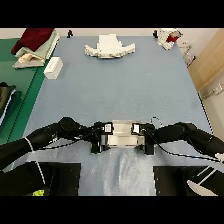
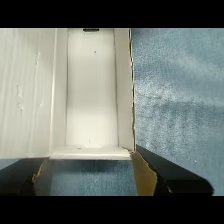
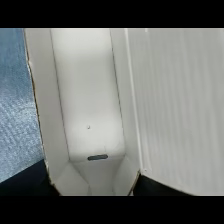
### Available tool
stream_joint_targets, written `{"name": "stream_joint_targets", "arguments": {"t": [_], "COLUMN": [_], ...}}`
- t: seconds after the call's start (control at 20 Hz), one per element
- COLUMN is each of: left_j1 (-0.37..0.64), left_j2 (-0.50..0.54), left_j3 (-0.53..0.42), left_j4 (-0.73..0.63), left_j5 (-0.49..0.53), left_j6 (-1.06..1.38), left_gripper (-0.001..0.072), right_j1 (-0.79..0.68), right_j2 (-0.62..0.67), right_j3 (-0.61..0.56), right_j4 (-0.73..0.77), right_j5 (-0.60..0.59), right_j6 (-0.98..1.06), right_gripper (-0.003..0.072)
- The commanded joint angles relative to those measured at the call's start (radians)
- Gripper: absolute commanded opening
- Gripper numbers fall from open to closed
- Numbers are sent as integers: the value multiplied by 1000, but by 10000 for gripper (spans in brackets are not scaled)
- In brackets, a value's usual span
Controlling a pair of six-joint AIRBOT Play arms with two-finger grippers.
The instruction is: Fold the box.
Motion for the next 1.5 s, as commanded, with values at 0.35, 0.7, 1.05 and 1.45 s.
{"name": "stream_joint_targets", "arguments": {"t": [0.35,0.7,1.05,1.45], "left_j1": [-5,-5,-5,-5], "left_j2": [-58,-59,-58,-59], "left_j3": [5,5,5,5], "left_j4": [-31,-31,-31,-31], "left_j5": [3,1,2,3], "left_j6": [100,100,97,97], "left_gripper": [694,461,462,462], "right_j1": [0,0,0,0], "right_j2": [0,0,0,1], "right_j3": [0,0,0,0], "right_j4": [0,0,0,0], "right_j5": [1,1,1,1], "right_j6": [0,0,0,0], "right_gripper": [532,532,532,532]}}
